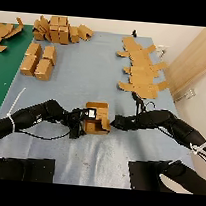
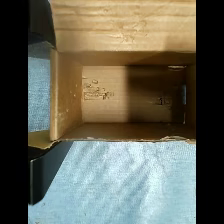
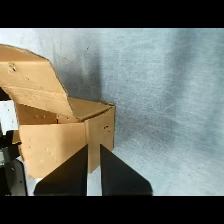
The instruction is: Fold the box.
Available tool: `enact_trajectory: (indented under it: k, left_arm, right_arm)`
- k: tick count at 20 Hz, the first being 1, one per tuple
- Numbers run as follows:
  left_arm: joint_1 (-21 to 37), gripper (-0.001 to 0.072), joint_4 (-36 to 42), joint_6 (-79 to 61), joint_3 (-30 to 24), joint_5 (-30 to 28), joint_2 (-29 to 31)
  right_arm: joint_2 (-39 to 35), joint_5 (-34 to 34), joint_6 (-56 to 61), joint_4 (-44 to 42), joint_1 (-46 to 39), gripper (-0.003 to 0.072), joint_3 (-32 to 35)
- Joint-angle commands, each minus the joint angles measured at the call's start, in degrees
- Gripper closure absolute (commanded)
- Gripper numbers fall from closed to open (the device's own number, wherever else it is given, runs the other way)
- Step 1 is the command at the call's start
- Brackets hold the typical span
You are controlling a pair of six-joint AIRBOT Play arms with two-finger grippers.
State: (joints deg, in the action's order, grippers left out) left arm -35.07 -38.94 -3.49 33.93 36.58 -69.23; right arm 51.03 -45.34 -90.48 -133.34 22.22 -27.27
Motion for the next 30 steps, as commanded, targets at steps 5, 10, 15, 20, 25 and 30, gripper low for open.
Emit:
enact_trajectory:
  k: [5,10,15,20,25,30]
  left_arm:
    - [0.04,0.0196,0.0,0.0,0.04,-0.02,0.0]
    - [0.04,0.0196,0.0,0.0,0.04,-0.02,0.0]
    - [0.04,0.0196,-0.02,0.0,0.04,-0.02,0.0]
    - [0.04,0.0196,0.0,0.0,0.04,-0.02,0.0]
    - [0.04,0.0196,-0.02,0.0,0.04,-0.02,0.0]
    - [0.04,0.0196,0.0,0.0,0.04,-0.02,0.0]
  right_arm:
    - [-0.61,0.07,-0.07,-0.33,0.07,0.0445,-0.02]
    - [1.11,0.37,-3.58,1.16,1.4,0.0446,-0.92]
    - [1.55,0.74,6.6,13.14,7.96,0.0446,-6.19]
    - [4.7,-1.22,27.87,31.21,17.35,0.0446,-10.01]
    - [8.98,-1.55,38.91,40.15,23.5,0.0432,-13.7]
    - [15.15,-12.79,46.07,47.17,26.45,0.0352,-22.38]
